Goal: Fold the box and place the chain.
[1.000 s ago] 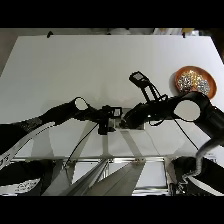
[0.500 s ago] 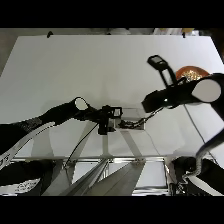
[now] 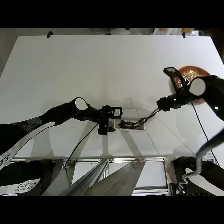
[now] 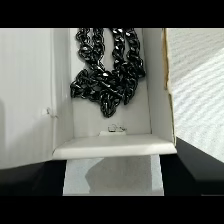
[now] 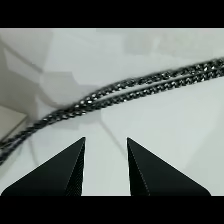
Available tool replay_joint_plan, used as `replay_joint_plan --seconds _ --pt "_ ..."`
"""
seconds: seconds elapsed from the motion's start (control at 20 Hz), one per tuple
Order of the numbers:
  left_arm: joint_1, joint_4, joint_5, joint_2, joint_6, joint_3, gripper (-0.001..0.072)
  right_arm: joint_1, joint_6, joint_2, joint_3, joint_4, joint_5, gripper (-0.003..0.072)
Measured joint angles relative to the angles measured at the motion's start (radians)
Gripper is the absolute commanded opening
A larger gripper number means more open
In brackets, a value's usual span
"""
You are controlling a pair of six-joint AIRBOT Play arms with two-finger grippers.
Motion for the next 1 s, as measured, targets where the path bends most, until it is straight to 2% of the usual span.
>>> replay_joint_plan --seconds 0.5,0.65,1.0 --pt "0.000 0.000 0.000 0.000 0.000 0.000 0.0272 -0.013 0.053 -0.159 -0.028 -0.048 -0.117 0.0294" --pt "0.000 0.000 0.000 0.000 0.000 0.000 0.0272 -0.013 0.066 -0.184 -0.028 -0.053 -0.151 0.0239" --pt "0.000 0.000 0.000 0.000 0.000 0.000 0.0272 -0.013 0.106 -0.226 -0.028 -0.063 -0.173 0.0232"
